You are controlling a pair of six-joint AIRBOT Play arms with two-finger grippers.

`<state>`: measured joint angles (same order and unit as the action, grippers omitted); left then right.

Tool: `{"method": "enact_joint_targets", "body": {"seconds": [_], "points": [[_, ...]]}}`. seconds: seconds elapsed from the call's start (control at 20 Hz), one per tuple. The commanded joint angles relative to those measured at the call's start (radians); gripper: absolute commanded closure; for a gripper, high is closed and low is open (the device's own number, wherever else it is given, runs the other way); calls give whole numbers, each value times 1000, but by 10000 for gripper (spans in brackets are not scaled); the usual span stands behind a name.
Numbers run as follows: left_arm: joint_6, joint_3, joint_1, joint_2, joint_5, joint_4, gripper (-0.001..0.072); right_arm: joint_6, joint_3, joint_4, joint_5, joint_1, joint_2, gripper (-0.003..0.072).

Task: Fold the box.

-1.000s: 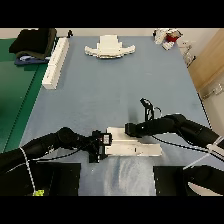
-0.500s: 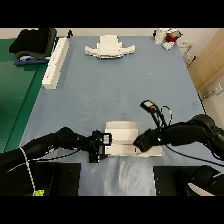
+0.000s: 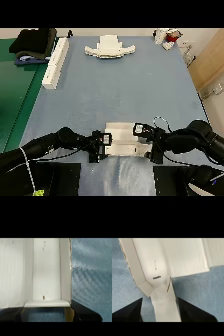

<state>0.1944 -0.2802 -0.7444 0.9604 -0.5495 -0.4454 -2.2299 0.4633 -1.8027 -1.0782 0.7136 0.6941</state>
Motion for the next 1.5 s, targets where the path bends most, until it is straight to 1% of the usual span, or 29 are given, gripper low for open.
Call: {"method": "enact_joint_targets", "body": {"seconds": [0.0,0.2,0.25,0.3,0.35,0.45,0.5,0.55,0.75,0.85,0.9,0.95,1.0,1.05,1.15,1.4,1.45], "points": [[0,-1,0,-1,0,0,182,-130,-10,4,58,17,60,30],[0,-1,0,-1,0,0,182,-139,-11,4,99,49,77,47],[0,-1,0,-1,0,0,181,-139,-11,-8,102,49,77,187],[0,-1,0,-1,0,0,181,-139,-11,-31,100,49,77,420],[0,-1,0,-1,0,0,182,-139,-11,-62,101,49,77,471],[0,-1,0,-1,0,0,181,-141,-11,-101,103,49,77,473],[0,-1,0,-1,0,0,181,-154,-11,-106,110,49,77,492],[0,-1,0,-1,0,0,181,-161,-11,-107,121,49,77,530],[0,-1,0,-1,0,0,181,-208,-11,-124,193,49,82,530],[0,-1,0,-1,0,0,181,-223,-11,-134,203,49,86,523],[0,-1,0,-1,0,0,182,-225,-11,-145,203,49,86,505],[0,-1,0,-1,0,0,181,-227,-12,-155,204,49,86,383],[0,-1,0,-1,0,0,181,-234,-12,-160,203,49,86,292],[0,-1,0,-1,0,0,182,-240,-12,-163,204,49,87,258],[0,-1,0,-1,0,0,182,-258,-12,-177,207,49,103,146],[0,-1,0,-1,0,0,182,-284,-12,-198,211,49,117,143],[0,-1,0,-1,0,0,182,-284,-12,-196,211,49,117,105]]}}
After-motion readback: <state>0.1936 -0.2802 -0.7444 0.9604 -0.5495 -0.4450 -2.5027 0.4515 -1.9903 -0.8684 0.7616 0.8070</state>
